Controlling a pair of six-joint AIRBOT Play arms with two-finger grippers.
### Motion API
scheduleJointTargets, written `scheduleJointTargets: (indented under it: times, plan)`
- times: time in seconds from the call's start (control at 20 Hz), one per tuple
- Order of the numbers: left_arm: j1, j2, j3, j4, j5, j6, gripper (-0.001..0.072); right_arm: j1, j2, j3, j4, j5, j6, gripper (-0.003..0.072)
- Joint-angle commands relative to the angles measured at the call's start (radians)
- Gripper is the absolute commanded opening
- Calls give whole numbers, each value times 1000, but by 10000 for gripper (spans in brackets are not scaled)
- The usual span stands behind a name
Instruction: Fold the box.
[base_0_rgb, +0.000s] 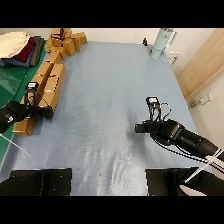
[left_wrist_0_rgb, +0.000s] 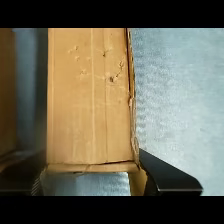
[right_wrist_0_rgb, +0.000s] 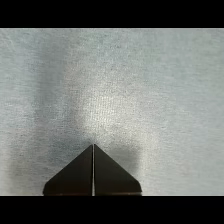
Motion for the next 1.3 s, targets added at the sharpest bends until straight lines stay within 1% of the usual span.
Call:
scheduleJointTargets:
  times: [0.0,0.55,0.6,0.65,0.75,0.8,0.85,1.05,1.1,1.25]
  plan:
    - [-34,-40,-1,1,64,5,522,0,-1,0,16,8,0,9]
    - [-35,-40,-1,-6,67,-6,524,0,-1,0,18,8,0,8]
    - [-35,-40,-1,-6,67,-6,579,0,-1,0,18,8,0,8]
    - [-35,-40,-1,-6,66,-7,699,0,-1,0,18,8,0,8]
    - [-35,-40,0,-5,43,-7,700,0,-1,0,18,8,0,9]
    - [-35,-37,0,-5,10,-7,700,0,-1,0,18,8,0,9]
    - [-32,-31,8,-2,-53,-7,700,0,-1,0,18,8,0,9]
    - [-8,27,75,6,-380,-43,700,0,-1,0,18,8,0,9]
    - [-4,50,93,18,-440,-65,700,0,-1,0,18,7,0,9]
    - [0,122,164,111,-544,-143,700,0,-1,0,18,7,0,9]
